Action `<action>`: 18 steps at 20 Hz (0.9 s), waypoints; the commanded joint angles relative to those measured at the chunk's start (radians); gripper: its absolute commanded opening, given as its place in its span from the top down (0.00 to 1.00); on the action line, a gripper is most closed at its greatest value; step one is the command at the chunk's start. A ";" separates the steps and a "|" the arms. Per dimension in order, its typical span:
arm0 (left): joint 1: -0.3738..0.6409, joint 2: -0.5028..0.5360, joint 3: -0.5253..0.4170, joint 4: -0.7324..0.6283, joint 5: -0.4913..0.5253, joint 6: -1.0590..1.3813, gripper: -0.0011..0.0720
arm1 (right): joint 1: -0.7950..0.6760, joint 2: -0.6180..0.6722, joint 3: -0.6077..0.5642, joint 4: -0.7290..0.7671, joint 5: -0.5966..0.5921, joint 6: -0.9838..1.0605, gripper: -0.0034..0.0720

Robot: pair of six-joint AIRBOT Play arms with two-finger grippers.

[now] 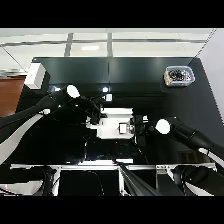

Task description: Fold the box and place the chain.

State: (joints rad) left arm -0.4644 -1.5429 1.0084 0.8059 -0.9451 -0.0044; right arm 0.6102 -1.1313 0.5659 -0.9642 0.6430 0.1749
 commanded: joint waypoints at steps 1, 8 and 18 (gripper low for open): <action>-0.001 -0.001 0.000 -0.003 -0.009 0.000 0.95 | 0.000 0.013 0.006 0.006 -0.023 0.032 0.02; -0.001 -0.001 0.000 -0.002 -0.009 0.000 0.95 | -0.032 0.079 0.007 -0.011 -0.089 0.114 0.02; -0.001 0.000 0.000 -0.003 -0.010 0.000 0.95 | -0.177 0.071 0.051 0.156 -0.007 -0.010 0.02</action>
State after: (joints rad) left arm -0.4656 -1.5433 1.0084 0.8032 -0.9531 -0.0055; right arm 0.4751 -1.0554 0.6102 -0.9028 0.5827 0.2512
